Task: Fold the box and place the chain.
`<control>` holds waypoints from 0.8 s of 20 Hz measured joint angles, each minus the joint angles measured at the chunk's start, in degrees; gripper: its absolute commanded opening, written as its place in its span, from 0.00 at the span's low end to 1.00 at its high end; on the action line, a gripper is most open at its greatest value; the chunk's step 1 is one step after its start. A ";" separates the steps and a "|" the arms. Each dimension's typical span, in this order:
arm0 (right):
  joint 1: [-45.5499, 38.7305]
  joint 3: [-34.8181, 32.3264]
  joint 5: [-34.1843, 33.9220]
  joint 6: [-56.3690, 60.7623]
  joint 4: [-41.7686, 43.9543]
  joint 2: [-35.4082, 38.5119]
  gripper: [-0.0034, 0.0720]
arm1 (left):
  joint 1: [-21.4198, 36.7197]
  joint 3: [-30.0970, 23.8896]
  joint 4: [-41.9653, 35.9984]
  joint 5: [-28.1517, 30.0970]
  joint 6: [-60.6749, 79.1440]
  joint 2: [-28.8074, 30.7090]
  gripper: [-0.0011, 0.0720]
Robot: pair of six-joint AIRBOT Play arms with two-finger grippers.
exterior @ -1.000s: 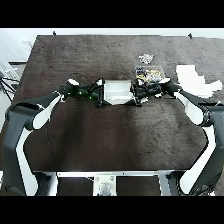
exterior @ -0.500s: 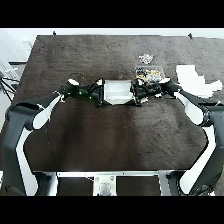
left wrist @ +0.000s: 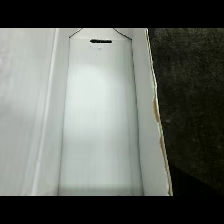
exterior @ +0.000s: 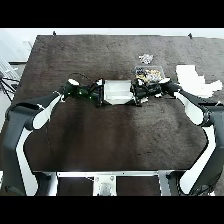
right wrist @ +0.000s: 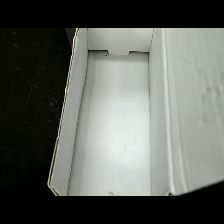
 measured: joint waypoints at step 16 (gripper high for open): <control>-8.63 0.02 4.31 8.26 -0.22 5.25 1.00 | 0.02 0.02 -0.02 0.00 -0.15 0.00 0.58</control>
